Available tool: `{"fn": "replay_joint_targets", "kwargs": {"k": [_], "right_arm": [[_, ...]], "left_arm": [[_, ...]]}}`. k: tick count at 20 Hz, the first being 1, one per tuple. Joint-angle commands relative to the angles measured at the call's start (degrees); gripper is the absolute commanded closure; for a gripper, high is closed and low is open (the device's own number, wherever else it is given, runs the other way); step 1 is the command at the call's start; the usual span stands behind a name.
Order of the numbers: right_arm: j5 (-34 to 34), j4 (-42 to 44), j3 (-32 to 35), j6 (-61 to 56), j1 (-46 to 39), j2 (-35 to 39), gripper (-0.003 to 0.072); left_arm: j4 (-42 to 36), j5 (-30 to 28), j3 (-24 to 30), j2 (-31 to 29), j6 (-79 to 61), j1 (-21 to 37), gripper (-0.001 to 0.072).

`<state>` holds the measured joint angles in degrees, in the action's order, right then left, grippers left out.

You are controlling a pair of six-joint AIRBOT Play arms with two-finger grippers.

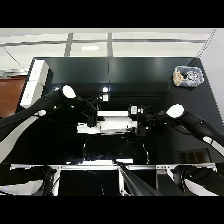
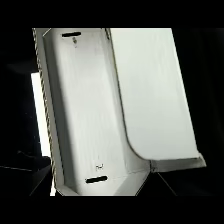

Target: Fold the box and place the chain.

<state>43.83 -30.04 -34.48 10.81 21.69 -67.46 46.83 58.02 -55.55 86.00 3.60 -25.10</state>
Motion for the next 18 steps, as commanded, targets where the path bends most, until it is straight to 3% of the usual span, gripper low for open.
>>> {"fn": "replay_joint_targets", "kwargs": {"k": [1, 9, 18], "right_arm": [[-0.09, 4.76, 0.52, 7.17, -0.02, -2.01, -0.0018], [-1.01, 5.73, 0.5, 9.77, -0.02, -6.99, -0.0017], [-2.1, -2.27, -1.64, 2.84, 3.02, -9.18, -0.0017]], "left_arm": [[1.16, -0.52, -0.15, 0.0, 1.09, -0.72, 0.0685], [1.14, -0.5, -0.15, 0.0, 1.11, -0.81, 0.0685], [1.14, -0.52, -0.15, 0.0, 1.09, -0.81, 0.0685]]}}
